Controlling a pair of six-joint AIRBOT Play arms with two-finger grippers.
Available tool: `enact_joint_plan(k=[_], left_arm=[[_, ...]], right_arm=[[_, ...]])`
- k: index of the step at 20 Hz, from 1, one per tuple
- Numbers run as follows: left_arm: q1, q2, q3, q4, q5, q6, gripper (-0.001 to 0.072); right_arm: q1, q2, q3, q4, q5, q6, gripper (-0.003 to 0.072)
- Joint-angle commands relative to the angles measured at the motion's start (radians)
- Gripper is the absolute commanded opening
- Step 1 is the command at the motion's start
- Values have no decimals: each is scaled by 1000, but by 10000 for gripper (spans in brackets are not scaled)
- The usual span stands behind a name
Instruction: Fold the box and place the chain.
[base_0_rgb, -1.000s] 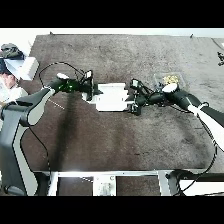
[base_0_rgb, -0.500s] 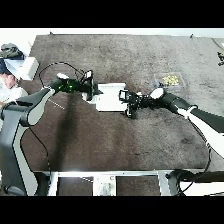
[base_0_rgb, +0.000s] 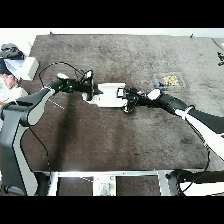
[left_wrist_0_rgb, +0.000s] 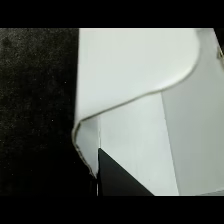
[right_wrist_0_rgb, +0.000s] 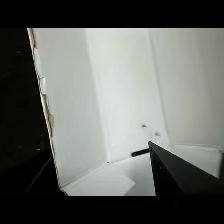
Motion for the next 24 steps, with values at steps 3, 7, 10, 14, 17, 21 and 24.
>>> enact_joint_plan(k=[3,7,10,14,17,21,24], left_arm=[[0,1,0,0,0,0,12],[0,1,0,0,0,0,11],[0,1,0,0,0,0,11],[0,1,0,0,0,0,12],[0,1,0,0,0,0,12],[0,1,0,0,0,0,11],[0,1,0,0,0,0,12]], right_arm=[[-50,35,20,21,40,0,595],[-98,8,51,84,72,-17,596],[-118,-22,78,119,152,-42,596],[-119,-21,113,134,174,-50,596],[-123,-28,116,134,174,-85,596],[-147,-92,167,135,230,-86,597],[-166,-90,185,144,251,-86,597]])
